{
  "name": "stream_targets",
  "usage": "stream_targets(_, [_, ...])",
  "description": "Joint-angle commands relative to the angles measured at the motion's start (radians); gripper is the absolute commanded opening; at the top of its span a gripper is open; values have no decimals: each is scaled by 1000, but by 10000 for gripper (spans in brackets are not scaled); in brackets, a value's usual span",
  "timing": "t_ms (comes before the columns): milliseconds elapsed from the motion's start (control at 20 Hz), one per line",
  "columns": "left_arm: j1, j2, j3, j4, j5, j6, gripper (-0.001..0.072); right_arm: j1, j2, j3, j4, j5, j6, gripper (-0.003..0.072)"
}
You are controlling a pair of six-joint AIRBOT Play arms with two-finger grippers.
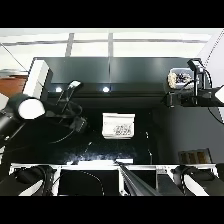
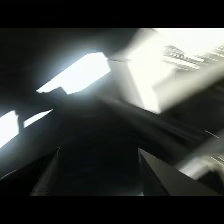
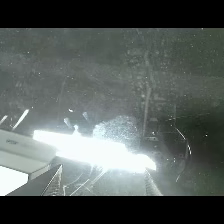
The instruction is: Fold the box and place the chain.
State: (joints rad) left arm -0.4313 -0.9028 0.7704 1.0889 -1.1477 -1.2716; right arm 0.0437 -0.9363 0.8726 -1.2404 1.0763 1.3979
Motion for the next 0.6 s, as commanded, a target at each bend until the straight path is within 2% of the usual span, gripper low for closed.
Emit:
stream_targets(0, [170, 64, -190, -466, 71, 651, 556, 0, 0, 0, -2, -5, 0, 593])
stream_targets(50, [172, 50, -228, -469, 103, 779, 580, 0, 0, 0, -3, -6, 0, 594])
stream_targets(100, [171, 34, -253, -473, 127, 907, 658, 0, 0, 0, -3, -7, 0, 593])
stream_targets(150, [169, 15, -267, -473, 147, 1010, 685, 0, 1, 0, -3, -5, 0, 593])
stream_targets(350, [170, -81, -270, -473, 150, 1299, 687, 0, 0, 0, -3, -5, 0, 593])
stream_targets(550, [167, -121, -270, -477, 153, 1532, 687, 0, 0, 0, -2, -5, 0, 593])
